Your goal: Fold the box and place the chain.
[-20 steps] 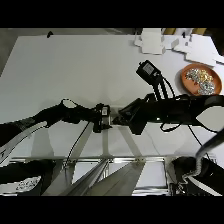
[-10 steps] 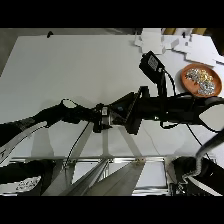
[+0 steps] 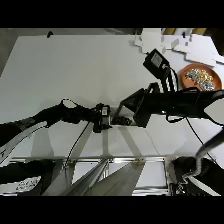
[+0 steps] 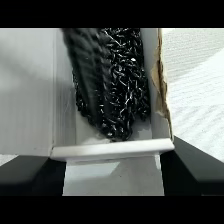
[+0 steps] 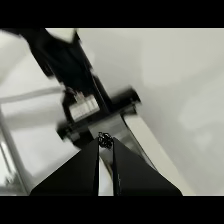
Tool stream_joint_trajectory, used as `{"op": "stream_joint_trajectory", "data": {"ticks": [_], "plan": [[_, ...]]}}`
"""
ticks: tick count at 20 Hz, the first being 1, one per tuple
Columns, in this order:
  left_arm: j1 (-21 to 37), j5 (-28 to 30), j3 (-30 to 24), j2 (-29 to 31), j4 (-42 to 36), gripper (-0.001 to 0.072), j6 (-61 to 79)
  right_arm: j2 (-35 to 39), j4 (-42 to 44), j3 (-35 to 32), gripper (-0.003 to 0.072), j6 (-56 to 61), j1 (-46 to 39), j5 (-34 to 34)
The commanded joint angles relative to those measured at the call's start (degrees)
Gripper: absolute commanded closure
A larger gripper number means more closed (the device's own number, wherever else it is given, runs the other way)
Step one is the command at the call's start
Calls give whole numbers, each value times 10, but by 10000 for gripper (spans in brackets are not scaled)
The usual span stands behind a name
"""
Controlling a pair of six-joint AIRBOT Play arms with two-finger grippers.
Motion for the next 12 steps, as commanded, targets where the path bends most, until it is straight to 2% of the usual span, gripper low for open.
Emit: {"op": "stream_joint_trajectory", "data": {"ticks": [1, 7, 10, 12], "plan": [[0, 0, 0, 0, 0, 559, 0, -4, -124, -3, 665, 44, -10, 87], [0, 0, 0, 0, 0, 559, 0, -77, -128, -4, 660, 43, -10, 100], [0, 0, 0, 0, 0, 559, 0, -105, -165, -2, 451, 42, -10, 104], [0, 0, 0, 0, 0, 559, 0, -111, -175, 15, 451, 34, -18, 105]]}}
